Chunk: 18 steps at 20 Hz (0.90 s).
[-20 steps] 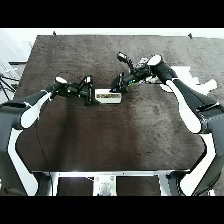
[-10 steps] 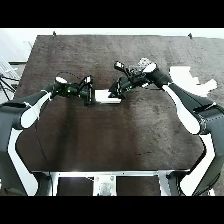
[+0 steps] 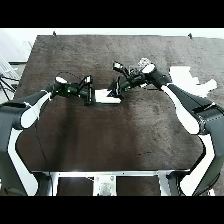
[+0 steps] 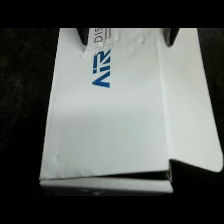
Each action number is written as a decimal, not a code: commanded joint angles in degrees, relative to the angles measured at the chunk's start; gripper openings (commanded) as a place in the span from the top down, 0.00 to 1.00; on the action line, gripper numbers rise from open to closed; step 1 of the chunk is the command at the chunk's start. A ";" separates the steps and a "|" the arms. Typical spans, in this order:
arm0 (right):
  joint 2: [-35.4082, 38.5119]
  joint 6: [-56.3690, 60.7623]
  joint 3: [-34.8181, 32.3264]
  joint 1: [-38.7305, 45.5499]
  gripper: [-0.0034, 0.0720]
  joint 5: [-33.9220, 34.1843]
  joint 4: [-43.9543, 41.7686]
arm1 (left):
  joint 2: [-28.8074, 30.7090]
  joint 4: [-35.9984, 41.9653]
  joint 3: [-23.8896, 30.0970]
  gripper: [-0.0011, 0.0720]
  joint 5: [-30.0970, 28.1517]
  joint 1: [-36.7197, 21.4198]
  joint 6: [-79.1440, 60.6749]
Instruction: Fold the box and place the chain.
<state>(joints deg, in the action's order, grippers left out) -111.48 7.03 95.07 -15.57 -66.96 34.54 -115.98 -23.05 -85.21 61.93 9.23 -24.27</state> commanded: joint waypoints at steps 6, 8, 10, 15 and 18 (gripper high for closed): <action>0.26 -0.63 0.55 -0.07 0.38 1.16 -0.35 | 0.04 -0.04 -0.04 0.35 0.04 0.00 -0.02; 1.07 -0.66 1.38 -0.04 0.38 1.16 -1.60 | 0.04 -0.04 -0.04 0.35 0.07 0.00 -0.02; 1.44 -0.66 2.38 -0.04 0.38 1.18 -1.46 | 0.04 -0.04 -0.04 0.35 0.04 0.00 -0.02; 1.31 -0.61 2.51 -0.02 0.38 2.75 1.27 | 0.04 -0.04 -0.04 0.35 0.04 0.00 -0.04; 1.44 0.46 2.56 0.00 0.38 1.75 0.96 | 0.04 -0.04 -0.04 0.35 0.04 0.00 -0.02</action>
